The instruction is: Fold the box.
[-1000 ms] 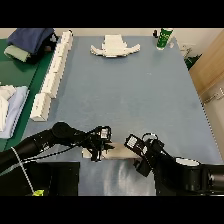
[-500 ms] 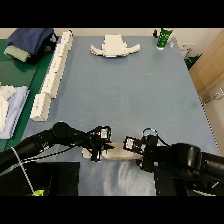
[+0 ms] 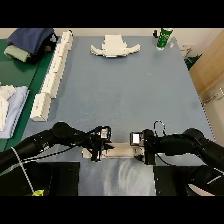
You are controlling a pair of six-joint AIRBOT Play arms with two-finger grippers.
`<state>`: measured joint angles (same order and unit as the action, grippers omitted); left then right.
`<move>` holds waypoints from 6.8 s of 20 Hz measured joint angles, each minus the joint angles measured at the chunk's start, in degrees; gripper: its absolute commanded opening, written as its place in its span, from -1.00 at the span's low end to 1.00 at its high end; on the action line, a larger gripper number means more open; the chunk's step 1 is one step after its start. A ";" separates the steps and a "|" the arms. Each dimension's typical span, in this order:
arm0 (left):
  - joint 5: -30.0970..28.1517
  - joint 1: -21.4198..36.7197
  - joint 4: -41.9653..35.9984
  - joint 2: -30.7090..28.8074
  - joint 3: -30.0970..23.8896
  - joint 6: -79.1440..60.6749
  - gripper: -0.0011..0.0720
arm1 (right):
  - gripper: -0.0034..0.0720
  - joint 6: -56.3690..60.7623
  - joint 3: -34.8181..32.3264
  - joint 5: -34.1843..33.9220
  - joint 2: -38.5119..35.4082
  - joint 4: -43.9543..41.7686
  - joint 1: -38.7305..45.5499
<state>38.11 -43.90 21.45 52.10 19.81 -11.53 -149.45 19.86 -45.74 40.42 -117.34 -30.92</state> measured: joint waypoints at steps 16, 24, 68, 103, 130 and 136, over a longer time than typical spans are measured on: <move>0.00 0.00 0.00 0.00 0.00 0.02 -0.93 | 0.98 -11.85 -4.15 2.73 2.32 -6.34 1.62; 0.00 0.00 -0.02 0.00 0.00 0.00 -0.93 | 0.98 -13.97 -4.55 3.63 4.35 -7.56 1.64; -0.04 0.00 -0.02 0.02 0.00 0.00 -0.93 | 0.43 -13.51 -5.66 5.25 4.35 -7.65 1.66; -0.02 0.00 -0.70 0.02 0.00 0.02 -0.93 | 0.22 -9.99 -5.55 5.25 4.39 -6.29 1.64; -2.75 0.00 11.37 -10.29 0.02 24.85 0.27 | 0.22 -9.99 -5.55 5.25 4.39 -6.27 1.64; 8.87 0.02 36.54 -24.83 0.00 69.18 -0.93 | 0.22 -9.97 -5.55 5.22 4.39 -6.25 1.64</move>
<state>46.98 -43.88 58.00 27.27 19.81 57.65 -159.41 14.31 -40.51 44.82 -123.59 -29.28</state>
